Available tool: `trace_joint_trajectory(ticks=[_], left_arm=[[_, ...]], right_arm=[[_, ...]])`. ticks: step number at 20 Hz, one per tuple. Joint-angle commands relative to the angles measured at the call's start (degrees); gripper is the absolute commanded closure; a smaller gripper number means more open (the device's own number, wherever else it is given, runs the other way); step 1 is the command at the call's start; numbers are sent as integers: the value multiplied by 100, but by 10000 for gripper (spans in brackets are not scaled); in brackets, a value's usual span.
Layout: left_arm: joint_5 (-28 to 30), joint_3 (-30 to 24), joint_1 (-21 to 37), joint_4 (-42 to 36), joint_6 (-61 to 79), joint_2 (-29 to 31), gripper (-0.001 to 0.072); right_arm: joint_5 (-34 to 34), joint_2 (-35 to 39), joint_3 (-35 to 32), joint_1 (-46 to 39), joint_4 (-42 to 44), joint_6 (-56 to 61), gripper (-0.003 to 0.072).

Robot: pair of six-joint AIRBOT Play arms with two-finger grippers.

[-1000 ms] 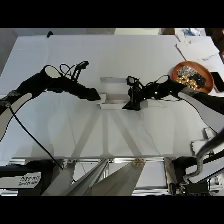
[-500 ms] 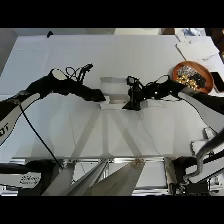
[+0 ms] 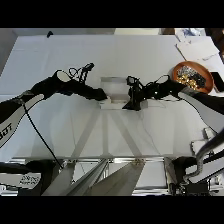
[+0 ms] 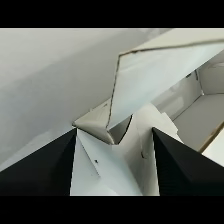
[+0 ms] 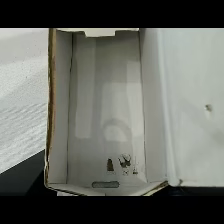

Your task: Fold the box and place the chain.

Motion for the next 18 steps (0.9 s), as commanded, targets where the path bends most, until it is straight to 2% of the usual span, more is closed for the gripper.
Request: trace_joint_trajectory(ticks=[1, 9, 14, 16, 18], left_arm=[[26, 2, -24, 175, -22, -2, 197], [74, 149, -332, 811, -1032, 15, 201], [-229, 754, -809, 3130, -3045, 15, 201], [-319, 994, -1008, 3735, -3622, 7, 216], [-304, 1062, -1198, 4022, -4159, -9, 219]], right_arm=[[2, 0, 4, 0, 4, 7, 284], [2, 0, 4, 0, 4, 7, 284], [2, 0, 4, 0, 4, 7, 284], [2, 0, 4, 0, 4, 7, 284], [2, 0, 4, 0, 4, 7, 284]])
